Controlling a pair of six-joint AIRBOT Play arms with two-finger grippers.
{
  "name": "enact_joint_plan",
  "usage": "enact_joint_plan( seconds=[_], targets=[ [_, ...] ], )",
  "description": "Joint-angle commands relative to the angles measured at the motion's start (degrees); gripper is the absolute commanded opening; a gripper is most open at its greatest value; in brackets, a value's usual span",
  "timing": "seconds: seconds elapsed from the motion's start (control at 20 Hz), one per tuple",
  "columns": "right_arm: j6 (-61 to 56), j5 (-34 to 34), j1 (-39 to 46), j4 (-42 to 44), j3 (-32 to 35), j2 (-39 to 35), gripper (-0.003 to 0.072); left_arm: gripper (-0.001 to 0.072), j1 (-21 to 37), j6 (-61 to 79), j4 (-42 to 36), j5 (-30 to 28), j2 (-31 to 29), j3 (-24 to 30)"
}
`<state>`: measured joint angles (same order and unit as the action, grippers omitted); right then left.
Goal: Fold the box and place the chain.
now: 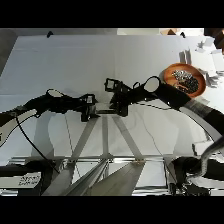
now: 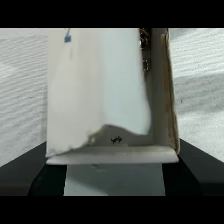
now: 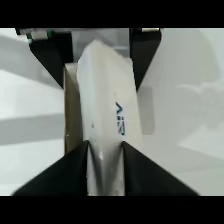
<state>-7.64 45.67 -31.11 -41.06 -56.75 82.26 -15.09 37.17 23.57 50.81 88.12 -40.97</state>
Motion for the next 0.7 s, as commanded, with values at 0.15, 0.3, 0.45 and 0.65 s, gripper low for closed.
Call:
enact_joint_plan(
  seconds=[0.15, 0.3, 0.45, 0.65],
  targets=[
    [0.59, -1.7, -0.92, -0.98, 2.67, -0.87, 0.0132, 0.0211, -0.02, 0.02, 0.04, 0.0, 0.0, 0.02],
    [0.59, -1.53, -1.88, -0.96, 3.06, -0.87, 0.0138, 0.0211, -0.02, 0.02, 0.02, 0.0, 0.0, 0.02],
    [0.59, -1.53, -2.51, -0.76, 3.74, -0.85, 0.0205, 0.0211, -0.02, 0.02, 0.02, -0.02, 0.02, 0.02],
    [0.59, -1.77, -2.49, -0.98, 4.92, -0.85, 0.0437, 0.0211, -0.02, 0.02, 0.04, 0.0, 0.0, 0.02]
  ],
)
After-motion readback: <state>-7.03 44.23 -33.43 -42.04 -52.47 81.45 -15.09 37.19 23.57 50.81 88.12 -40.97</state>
